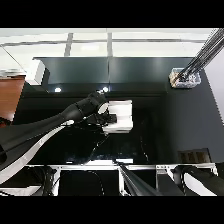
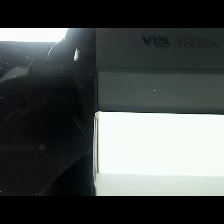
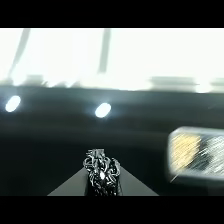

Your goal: Fold the box and place the chain.

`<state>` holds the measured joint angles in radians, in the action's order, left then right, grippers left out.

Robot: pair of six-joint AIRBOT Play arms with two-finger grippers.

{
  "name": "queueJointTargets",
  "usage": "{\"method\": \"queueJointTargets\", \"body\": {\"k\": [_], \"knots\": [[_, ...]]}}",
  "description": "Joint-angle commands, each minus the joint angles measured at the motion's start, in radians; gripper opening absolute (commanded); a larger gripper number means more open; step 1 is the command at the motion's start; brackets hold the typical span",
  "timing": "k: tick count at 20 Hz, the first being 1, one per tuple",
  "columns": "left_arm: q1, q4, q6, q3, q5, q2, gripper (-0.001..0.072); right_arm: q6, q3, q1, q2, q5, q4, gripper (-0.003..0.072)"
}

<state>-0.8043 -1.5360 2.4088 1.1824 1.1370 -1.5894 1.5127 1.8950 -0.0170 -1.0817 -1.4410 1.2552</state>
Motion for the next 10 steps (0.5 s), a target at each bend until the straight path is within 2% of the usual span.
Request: {"method": "queueJointTargets", "body": {"k": [1, 3, 5, 10], "knots": [[0.0, -0.001, 0.0, 0.001, -0.005, 0.0, 0.0028, -0.015, -0.029, 0.117, 0.042, -0.197, -0.065, 0.0013], [0.0, -0.001, 0.0, 0.001, -0.011, 0.0, 0.0028, -0.018, -0.108, 0.186, 0.042, -0.22, -0.137, 0.0013], [0.0, 0.0, 0.0, 0.001, -0.011, 0.0, 0.0028, -0.022, -0.214, 0.258, 0.042, -0.179, -0.204, 0.0014], [0.0, 0.0, 0.0, 0.001, -0.01, 0.0, 0.0028, -0.029, -0.452, 0.389, 0.03, 0.094, -0.311, 0.0014]]}}
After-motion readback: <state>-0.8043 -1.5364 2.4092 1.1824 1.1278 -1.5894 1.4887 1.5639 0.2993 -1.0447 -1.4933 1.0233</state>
